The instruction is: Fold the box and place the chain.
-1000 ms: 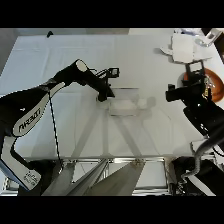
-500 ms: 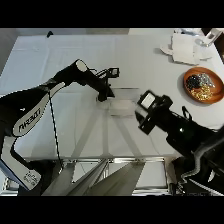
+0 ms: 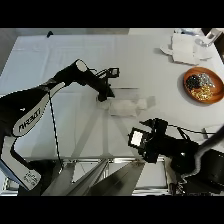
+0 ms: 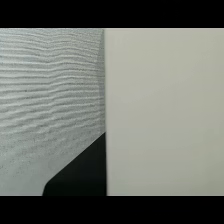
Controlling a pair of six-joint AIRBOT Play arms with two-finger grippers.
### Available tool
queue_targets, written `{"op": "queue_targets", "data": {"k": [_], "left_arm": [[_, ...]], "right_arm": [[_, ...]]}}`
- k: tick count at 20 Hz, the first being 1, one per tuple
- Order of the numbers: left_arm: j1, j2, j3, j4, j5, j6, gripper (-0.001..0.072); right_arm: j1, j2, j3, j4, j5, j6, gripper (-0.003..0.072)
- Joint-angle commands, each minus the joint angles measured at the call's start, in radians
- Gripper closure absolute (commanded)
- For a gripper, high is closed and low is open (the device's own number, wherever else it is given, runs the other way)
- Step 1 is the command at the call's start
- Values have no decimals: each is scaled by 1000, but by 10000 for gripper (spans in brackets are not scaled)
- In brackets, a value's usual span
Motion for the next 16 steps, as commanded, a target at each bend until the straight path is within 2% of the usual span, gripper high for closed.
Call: {"op": "queue_targets", "data": {"k": [1,4,10,13,16], "left_arm": [[0,1,0,0,0,0,699],[0,0,0,0,0,0,699],[0,0,0,0,0,0,699],[0,0,0,0,0,0,699],[0,0,0,0,0,0,699]], "right_arm": [[12,74,-1,-66,60,-6,-14],[12,129,-1,-73,158,100,6],[11,44,-2,-247,184,93,6],[-26,43,-26,-245,336,82,6],[-131,48,-28,-216,401,82,6]]}}
